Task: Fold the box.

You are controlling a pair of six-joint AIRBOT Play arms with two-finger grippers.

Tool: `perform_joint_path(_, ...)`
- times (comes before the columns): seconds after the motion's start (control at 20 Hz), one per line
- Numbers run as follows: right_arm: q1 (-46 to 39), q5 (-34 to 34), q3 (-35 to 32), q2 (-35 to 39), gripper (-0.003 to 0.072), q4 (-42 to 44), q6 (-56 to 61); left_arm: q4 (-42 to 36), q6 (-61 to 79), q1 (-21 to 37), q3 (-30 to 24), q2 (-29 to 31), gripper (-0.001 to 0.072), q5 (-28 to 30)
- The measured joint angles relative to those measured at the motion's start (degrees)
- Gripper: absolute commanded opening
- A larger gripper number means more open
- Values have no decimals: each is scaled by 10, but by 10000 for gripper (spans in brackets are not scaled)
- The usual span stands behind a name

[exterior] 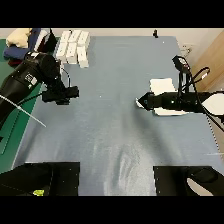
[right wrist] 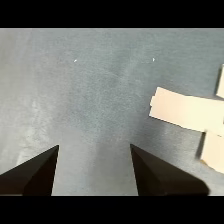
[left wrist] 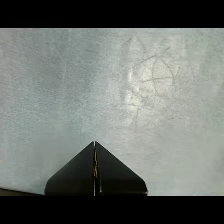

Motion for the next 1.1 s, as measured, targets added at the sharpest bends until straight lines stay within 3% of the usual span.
perform_joint_path(0.65, 0, -16, 0, 0, 713, -1, 0, -1, 0, 0, 0, 0, 17, 2)
perform_joint_path(1.1, 0, -83, 0, 0, 714, 26, 0, -1, 6, 0, 0, 0, 17, 98)
